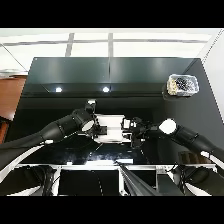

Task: Fold the box and place the chain.

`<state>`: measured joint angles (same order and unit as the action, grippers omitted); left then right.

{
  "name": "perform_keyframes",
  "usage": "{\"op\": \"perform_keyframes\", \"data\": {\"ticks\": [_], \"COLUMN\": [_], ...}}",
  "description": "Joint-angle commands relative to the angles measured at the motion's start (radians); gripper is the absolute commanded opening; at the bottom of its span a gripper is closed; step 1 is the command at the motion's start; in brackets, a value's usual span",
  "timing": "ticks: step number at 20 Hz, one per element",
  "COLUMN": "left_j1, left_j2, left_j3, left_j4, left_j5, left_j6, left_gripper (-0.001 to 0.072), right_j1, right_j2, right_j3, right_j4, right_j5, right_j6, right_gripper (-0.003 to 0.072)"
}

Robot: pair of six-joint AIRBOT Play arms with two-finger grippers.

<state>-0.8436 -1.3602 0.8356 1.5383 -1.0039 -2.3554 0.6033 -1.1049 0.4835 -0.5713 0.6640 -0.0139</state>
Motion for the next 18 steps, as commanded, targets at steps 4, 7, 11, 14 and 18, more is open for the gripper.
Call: {"op": "perform_keyframes", "data": {"ticks": [4,7,11,14,18], "left_j1": [-0.001,-0.001,-0.001,-0.001,0.000], "left_j2": [-0.020,-0.020,-0.020,-0.020,-0.020], "left_j3": [0.000,0.000,0.000,0.000,0.000], "left_j4": [-0.030,-0.030,-0.030,-0.030,-0.030], "left_j5": [0.006,0.005,0.005,0.005,0.004], "left_j6": [0.000,0.000,0.000,0.000,0.000], "left_gripper": [0.0033,0.0033,0.0032,0.0032,0.0033], "right_j1": [0.055,0.056,0.058,0.049,-0.106], "right_j2": [-0.049,-0.051,-0.051,-0.047,0.060], "right_j3": [0.001,0.001,0.001,0.002,0.002], "right_j4": [0.111,0.111,0.108,0.102,-0.153], "right_j5": [-0.094,-0.098,-0.109,-0.127,-0.045], "right_j6": [0.003,0.003,0.004,0.031,0.539], "right_gripper": [0.0193,0.0407,0.0425,0.0075,0.0027]}}
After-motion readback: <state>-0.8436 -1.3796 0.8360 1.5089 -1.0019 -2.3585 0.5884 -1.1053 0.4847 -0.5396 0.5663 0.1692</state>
